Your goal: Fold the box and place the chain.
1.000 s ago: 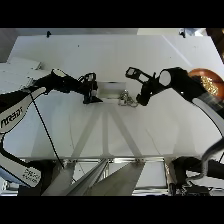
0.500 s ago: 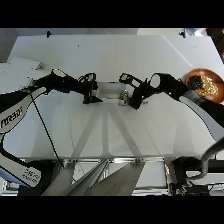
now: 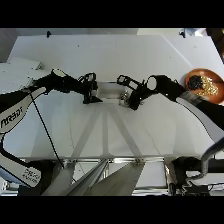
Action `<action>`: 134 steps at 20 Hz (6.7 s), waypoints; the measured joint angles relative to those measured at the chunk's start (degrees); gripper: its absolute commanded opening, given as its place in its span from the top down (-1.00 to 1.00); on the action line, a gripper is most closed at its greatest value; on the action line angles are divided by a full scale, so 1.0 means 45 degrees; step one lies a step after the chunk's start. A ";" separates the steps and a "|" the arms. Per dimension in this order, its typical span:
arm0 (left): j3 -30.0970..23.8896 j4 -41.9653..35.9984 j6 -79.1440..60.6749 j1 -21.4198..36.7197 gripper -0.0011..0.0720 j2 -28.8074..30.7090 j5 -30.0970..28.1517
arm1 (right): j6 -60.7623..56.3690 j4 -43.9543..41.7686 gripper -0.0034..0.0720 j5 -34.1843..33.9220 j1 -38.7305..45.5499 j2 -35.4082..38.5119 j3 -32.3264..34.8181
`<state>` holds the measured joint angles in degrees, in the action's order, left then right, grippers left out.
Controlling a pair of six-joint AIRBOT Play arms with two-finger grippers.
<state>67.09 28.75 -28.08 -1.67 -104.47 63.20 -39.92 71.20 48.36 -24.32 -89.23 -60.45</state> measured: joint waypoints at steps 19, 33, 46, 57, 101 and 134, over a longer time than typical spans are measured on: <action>0.0000 0.0000 -0.0005 0.0000 -0.16 0.0000 0.0000 | 0.1783 -0.5115 0.90 -0.2064 -0.0656 0.2103 -0.0039; 0.0000 0.0000 0.0000 0.0000 -0.16 0.0000 0.0000 | 0.2492 -0.6110 0.39 -0.2584 -0.1413 0.0942 -0.0039; 0.0000 0.0000 0.0000 0.0000 -0.16 0.0000 0.0000 | -0.0471 -0.1530 -0.37 0.0811 0.0923 0.2001 0.0675; 0.0000 0.0000 0.0000 0.0000 -0.16 0.0000 0.0005 | 0.0850 -0.1127 -0.26 -0.1127 -0.0272 0.0607 0.1035; 0.0000 -0.0005 0.0000 0.0005 -0.16 0.0000 0.0000 | 0.6504 -1.0409 0.03 -0.3963 -0.1365 0.1666 0.1044; 0.0000 0.0005 -0.0005 0.0005 -0.16 0.0000 0.0005 | 0.4182 -0.4522 0.88 -0.4663 -0.0559 0.1112 0.3376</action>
<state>67.09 28.77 -28.10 -1.65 -104.47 63.22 -21.10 50.85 27.38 -26.83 -84.23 -45.25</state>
